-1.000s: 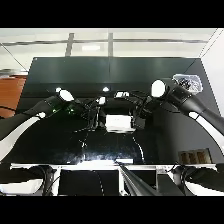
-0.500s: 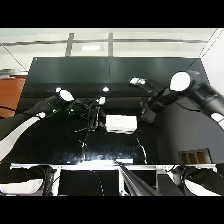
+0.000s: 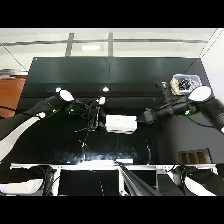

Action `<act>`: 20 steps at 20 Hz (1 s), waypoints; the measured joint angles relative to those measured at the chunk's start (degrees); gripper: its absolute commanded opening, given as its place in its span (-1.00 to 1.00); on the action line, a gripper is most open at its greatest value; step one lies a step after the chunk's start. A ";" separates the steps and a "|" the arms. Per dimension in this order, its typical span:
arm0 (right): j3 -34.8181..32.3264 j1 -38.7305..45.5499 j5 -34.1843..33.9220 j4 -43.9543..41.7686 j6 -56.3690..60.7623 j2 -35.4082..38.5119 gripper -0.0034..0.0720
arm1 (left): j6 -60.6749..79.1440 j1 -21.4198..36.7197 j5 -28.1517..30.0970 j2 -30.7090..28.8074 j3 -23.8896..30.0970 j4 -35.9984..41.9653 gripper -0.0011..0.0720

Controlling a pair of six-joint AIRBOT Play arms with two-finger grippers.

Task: Fold the box and place the chain.

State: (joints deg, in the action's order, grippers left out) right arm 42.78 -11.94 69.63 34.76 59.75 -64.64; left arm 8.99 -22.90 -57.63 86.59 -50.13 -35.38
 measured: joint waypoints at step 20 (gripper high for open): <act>-3.72 -10.99 -14.53 -7.61 2.82 -9.22 -0.85 | 0.09 0.00 0.00 0.00 0.02 -0.09 0.28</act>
